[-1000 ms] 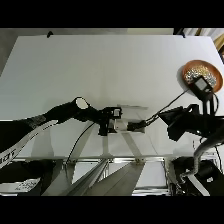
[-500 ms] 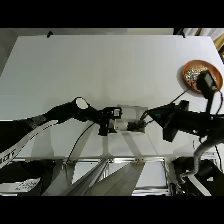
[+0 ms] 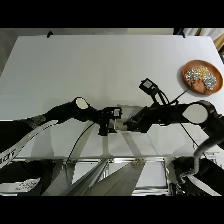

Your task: Fold the box and place the chain.

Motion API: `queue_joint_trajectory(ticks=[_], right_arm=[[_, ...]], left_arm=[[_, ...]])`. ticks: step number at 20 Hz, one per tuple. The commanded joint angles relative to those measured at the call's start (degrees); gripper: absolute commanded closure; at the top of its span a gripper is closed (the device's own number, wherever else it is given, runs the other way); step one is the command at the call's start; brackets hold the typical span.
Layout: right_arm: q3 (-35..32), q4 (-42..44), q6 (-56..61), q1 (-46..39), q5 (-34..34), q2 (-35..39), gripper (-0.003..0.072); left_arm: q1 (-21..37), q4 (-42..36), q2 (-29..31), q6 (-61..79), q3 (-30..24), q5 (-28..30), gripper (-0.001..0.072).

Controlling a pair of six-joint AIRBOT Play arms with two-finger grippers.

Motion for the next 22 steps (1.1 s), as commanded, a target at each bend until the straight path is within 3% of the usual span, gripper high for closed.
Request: queue_joint_trajectory(ticks=[1, 4, 5, 6, 9, 12, 15, 17, 21, 22], right_arm=[[0.0, -0.7, -0.1, 0.4, -0.1, -4.2, 0.0666], [-0.7, -0.7, -0.1, 0.4, 0.1, -6.8, 0.0609], [-0.8, -0.7, -0.1, 0.4, 0.1, -7.5, 0.0504], [-0.7, -0.7, -0.1, 0.3, 0.0, -7.4, 0.0482], [1.0, -1.6, 0.1, 0.3, 1.9, -3.9, 0.0484], [2.4, -14.7, 7.7, 0.3, 4.2, 2.8, 0.0517], [2.4, -28.9, 14.3, 0.3, 14.3, 6.4, 0.0516], [1.4, -31.2, 15.1, 0.3, 19.4, 6.2, 0.0516], [-2.6, -38.6, 27.4, 0.3, 13.3, 4.1, 0.0485], [-2.8, -39.3, 28.6, 0.3, 12.2, 2.5, 0.0442]], left_arm=[[0.0, 0.0, 0.0, 0.0, 0.1, 0.0, 0.0313], [0.0, 0.0, 0.0, 0.0, 0.1, 0.0, 0.0313], [0.0, 0.0, 0.0, 0.0, 0.1, 0.0, 0.0313], [0.0, 0.0, 0.0, 0.0, 0.1, 0.0, 0.0313], [0.0, 0.0, 0.0, 0.0, 0.1, 0.0, 0.0313], [0.0, 0.0, 0.0, 0.0, 0.1, 0.0, 0.0313], [0.0, 0.0, 0.0, 0.0, 0.1, 0.0, 0.0313], [0.0, 0.0, 0.0, 0.0, 0.1, 0.0, 0.0313], [0.0, 0.0, 0.0, 0.0, 0.1, 0.0, 0.0313], [0.0, 0.0, 0.0, 0.0, 0.1, 0.0, 0.0313]])
